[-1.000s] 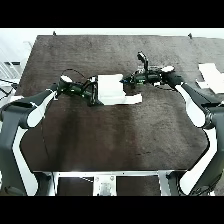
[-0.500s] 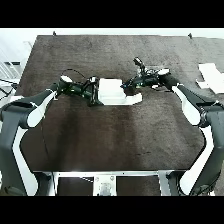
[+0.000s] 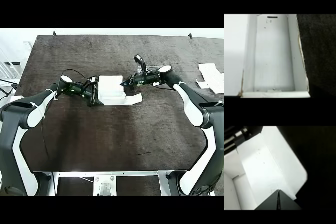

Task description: Fold the box and place the chain.

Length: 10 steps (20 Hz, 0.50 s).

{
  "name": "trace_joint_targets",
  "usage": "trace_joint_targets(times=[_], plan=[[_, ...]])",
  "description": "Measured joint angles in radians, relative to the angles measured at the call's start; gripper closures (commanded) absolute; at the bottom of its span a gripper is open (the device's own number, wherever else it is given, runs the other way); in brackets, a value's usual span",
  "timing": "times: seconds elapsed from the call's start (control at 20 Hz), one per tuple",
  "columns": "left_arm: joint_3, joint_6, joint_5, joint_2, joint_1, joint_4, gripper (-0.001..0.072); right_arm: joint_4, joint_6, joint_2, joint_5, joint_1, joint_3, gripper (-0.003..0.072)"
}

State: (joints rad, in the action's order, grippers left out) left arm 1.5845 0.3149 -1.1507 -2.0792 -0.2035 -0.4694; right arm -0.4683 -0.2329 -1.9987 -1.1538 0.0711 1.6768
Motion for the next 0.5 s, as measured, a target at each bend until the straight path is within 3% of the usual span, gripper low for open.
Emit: trace_joint_targets(times=[0.15, 0.25, 0.3, 0.5], plan=[[0.0, 0.0, 0.0, 0.0, 0.0, 0.0, 0.0302, -0.044, 0.04, 0.066, -0.02, -0.022, 0.004, 0.0477], [0.0, 0.0, 0.0, 0.0, 0.0, 0.0, 0.0302, -0.087, 0.069, 0.104, -0.058, -0.042, 0.004, 0.0135], [0.0, 0.0, 0.0, 0.0, 0.0, 0.0, 0.0302, -0.109, 0.081, 0.118, -0.079, -0.051, 0.005, 0.0088], [0.0, 0.0, -0.001, 0.0, 0.0, 0.0, 0.0302, -0.251, 0.13, 0.145, -0.159, -0.07, -0.013, 0.006]])
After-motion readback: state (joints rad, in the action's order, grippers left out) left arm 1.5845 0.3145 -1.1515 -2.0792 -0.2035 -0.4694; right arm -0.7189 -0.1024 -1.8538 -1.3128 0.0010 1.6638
